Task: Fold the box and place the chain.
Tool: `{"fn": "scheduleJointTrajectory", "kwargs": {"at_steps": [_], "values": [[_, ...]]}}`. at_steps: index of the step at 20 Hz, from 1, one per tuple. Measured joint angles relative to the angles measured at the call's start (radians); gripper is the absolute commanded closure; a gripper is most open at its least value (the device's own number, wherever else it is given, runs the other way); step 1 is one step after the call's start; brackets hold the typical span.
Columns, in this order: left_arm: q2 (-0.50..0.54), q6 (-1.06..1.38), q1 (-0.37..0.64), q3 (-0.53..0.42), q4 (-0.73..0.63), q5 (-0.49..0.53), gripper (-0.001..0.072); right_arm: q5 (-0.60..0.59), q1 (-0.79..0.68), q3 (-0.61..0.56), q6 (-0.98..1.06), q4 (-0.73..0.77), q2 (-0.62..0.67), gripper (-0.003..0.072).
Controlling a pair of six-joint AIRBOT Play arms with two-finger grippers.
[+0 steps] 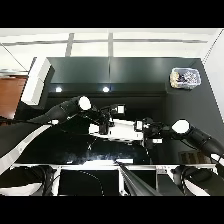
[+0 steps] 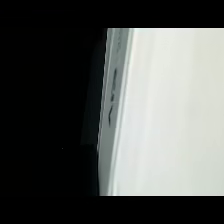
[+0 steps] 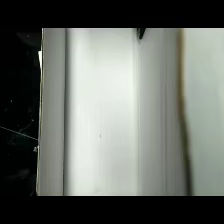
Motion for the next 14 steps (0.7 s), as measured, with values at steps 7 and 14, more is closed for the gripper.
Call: {"fn": "scheduleJointTrajectory", "kwargs": {"at_steps": [7,14], "values": [[0.000,-0.003,0.000,0.000,-0.001,-0.001,0.0679,-0.024,-0.043,-0.013,-0.001,-0.008,-0.015,-0.0020],[0.000,-0.004,0.000,0.000,-0.002,-0.003,0.0679,-0.031,-0.056,-0.019,-0.008,0.007,-0.035,-0.0020]]}}
